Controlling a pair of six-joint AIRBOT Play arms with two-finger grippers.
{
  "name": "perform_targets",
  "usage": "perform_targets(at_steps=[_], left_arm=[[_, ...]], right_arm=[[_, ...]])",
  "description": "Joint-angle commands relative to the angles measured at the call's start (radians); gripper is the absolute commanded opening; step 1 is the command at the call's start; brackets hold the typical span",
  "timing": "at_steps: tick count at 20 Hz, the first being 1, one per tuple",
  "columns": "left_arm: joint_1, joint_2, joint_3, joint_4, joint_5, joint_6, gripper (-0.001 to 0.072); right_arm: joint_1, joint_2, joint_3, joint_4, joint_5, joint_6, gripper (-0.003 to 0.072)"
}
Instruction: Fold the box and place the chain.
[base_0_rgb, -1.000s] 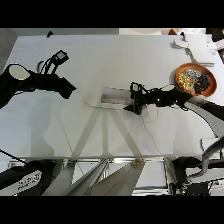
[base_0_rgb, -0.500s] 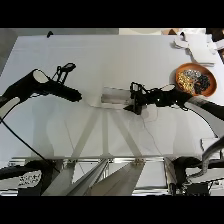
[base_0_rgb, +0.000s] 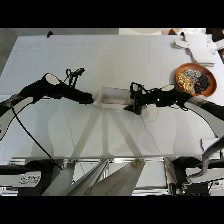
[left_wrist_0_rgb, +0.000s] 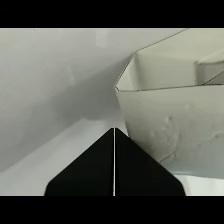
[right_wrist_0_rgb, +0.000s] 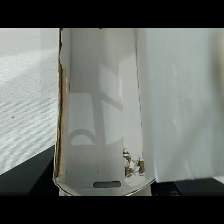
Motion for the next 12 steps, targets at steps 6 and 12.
perform_targets(at_steps=[6, 12], left_arm=[[-0.001, -0.002, -0.001, -0.122, -0.015, 0.003, 0.0115], [0.0, 0.068, -0.001, -0.121, 0.015, 0.004, 0.0351]], right_arm=[[0.0, 0.001, 0.001, 0.0, 0.0, 0.0, 0.0462], [0.0, 0.001, 0.001, 0.0, 0.0, 0.0, 0.0462]])
